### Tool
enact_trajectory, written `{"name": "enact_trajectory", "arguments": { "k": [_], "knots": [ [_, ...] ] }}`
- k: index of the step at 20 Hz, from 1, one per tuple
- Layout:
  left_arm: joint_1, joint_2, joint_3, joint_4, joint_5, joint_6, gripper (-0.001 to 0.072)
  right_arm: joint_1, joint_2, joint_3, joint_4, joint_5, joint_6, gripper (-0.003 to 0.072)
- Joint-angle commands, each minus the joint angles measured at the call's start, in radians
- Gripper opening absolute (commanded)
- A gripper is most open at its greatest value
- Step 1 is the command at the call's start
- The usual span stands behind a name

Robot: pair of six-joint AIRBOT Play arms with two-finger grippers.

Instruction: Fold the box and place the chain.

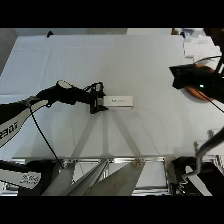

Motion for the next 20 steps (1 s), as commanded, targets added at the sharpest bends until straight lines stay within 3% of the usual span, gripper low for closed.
{"name": "enact_trajectory", "arguments": {
  "k": [1,11,13,17,20],
  "knots": [
    [0.000,0.000,0.000,0.000,0.000,0.000,0.0215,-0.037,0.043,0.001,-0.270,0.059,0.156,0.0014],
    [0.000,0.000,0.000,0.000,-0.016,0.000,0.0203,-0.037,0.043,0.001,-0.272,0.047,0.156,0.0014],
    [0.000,0.004,0.000,-0.001,-0.031,0.001,0.0016,-0.037,0.043,0.001,-0.272,0.047,0.156,0.0014],
    [0.000,0.064,0.000,-0.001,-0.063,-0.043,0.0011,-0.037,0.043,0.001,-0.272,0.047,0.156,0.0014],
    [0.001,0.166,0.000,0.008,-0.029,-0.252,0.0011,-0.037,0.043,0.001,-0.272,0.047,0.156,0.0014]
  ]
}}
